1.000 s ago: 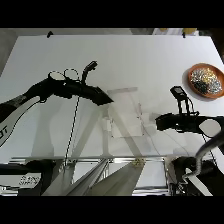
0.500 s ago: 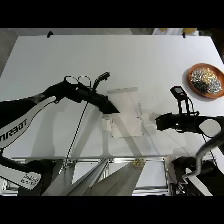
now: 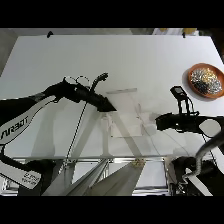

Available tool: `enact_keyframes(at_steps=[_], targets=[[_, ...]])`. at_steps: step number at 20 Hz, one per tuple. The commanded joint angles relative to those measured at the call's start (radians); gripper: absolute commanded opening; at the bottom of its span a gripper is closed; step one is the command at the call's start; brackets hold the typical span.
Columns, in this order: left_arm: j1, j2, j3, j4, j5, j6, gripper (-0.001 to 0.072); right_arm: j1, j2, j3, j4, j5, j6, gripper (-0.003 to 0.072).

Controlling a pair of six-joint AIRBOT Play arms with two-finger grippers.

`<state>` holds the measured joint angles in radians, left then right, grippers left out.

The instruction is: Fold the box and place the chain.

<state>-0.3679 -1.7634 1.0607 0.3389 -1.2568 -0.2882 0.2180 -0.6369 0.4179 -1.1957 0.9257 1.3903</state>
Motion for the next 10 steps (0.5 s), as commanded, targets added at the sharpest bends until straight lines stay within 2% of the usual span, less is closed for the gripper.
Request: enact_keyframes(at_steps=[1, 2, 7, 8, 10], targets=[[0.019, 0.001, 0.001, 0.02, -0.005, 0.023, 0.0045, 0.001, 0.001, 0.0, 0.0, 0.0, 0.0, 0.0018], [0.017, 0.001, 0.001, 0.02, -0.013, 0.069, 0.0006, 0.001, 0.001, 0.0, 0.0, 0.0, 0.0, 0.0018], [-0.002, 0.01, 0.001, 0.02, -0.038, 0.203, 0.0002, 0.001, 0.001, 0.001, 0.009, 0.002, 0.0, 0.002], [-0.009, 0.021, 0.001, 0.021, -0.035, 0.204, 0.0001, 0.001, 0.001, 0.004, 0.017, 0.003, -0.001, 0.0051], [-0.03, 0.06, 0.001, 0.061, 0.009, 0.225, 0.0, 0.001, 0.001, 0.026, 0.019, 0.017, -0.002, 0.0249]])
